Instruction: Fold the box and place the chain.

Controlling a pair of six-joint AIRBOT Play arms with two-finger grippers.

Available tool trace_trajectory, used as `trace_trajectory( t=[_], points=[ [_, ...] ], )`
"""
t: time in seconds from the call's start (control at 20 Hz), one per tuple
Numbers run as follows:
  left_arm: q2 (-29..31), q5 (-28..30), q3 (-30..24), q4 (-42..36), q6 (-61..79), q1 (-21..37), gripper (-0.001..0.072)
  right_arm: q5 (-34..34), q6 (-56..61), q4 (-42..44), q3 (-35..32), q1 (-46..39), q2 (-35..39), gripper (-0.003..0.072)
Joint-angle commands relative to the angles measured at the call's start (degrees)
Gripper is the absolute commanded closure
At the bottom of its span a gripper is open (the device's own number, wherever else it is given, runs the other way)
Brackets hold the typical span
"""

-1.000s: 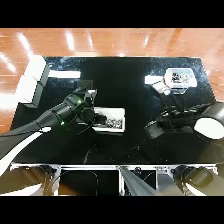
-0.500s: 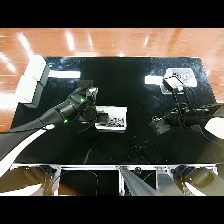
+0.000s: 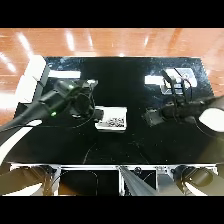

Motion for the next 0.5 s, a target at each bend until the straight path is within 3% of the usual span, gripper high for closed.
trace_trajectory(
  t=[0.0,0.15,0.25,0.35,0.45],
  points=[
    [9.03,8.85,-3.72,2.05,7.48,3.82,0.0079,-0.72,-1.73,2.01,10.45,0.24,-10.43,-0.0003],
    [18.49,9.81,-12.11,1.01,11.15,12.22,0.0079,0.55,-8.28,4.79,23.61,0.24,-23.17,-0.0003],
    [24.11,8.20,-16.87,-4.52,12.85,19.19,0.0079,1.42,-16.74,10.40,30.08,0.24,-31.61,-0.0003],
    [27.89,5.99,-20.37,-12.68,15.58,23.69,0.0079,4.61,-21.18,11.69,33.22,0.26,-38.25,-0.0003],
    [29.31,2.12,-22.36,-14.29,15.52,24.24,0.0079,8.17,-26.32,14.03,33.33,0.26,-42.03,-0.0003]
  ],
)
